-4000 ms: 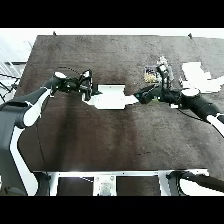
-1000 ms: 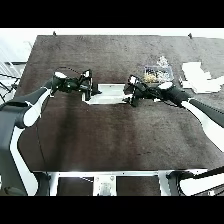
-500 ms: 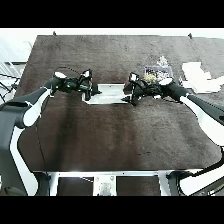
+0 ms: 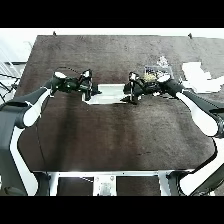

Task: Fold the box and place the chain.

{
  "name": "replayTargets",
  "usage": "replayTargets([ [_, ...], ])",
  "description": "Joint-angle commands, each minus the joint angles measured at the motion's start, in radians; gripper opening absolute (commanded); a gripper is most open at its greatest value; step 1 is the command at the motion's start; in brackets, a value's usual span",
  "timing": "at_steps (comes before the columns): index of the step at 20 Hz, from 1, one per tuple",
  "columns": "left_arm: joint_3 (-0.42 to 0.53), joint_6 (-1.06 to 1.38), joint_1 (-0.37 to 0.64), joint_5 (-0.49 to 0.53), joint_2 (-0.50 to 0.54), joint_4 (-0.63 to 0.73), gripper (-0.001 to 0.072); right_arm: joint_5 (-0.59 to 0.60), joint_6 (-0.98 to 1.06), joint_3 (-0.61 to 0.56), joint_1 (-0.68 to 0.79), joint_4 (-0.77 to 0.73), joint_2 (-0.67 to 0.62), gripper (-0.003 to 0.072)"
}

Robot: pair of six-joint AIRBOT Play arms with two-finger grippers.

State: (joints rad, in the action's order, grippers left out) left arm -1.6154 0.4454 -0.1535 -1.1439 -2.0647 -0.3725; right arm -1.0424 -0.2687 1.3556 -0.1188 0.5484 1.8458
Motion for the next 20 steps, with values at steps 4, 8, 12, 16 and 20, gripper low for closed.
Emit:
replayTargets([
  [4,0.000,0.000,0.000,0.000,0.000,0.000,0.0017,-0.094,0.002,0.090,0.000,0.032,0.083,0.0644],
  [8,0.000,0.000,0.000,-0.001,0.000,0.000,0.0017,-0.121,0.002,0.129,-0.005,0.032,0.111,0.0644],
  [12,0.000,0.000,0.000,-0.001,0.000,0.000,0.0017,-0.139,0.002,0.166,-0.010,0.032,0.148,0.0644],
  [16,0.000,0.000,0.000,-0.001,0.000,0.000,0.0017,-0.156,0.006,0.200,-0.014,0.032,0.177,0.0644],
  [20,0.000,0.000,0.000,-0.002,0.000,0.000,0.0017,-0.156,0.005,0.202,-0.023,0.032,0.187,0.0644],
])
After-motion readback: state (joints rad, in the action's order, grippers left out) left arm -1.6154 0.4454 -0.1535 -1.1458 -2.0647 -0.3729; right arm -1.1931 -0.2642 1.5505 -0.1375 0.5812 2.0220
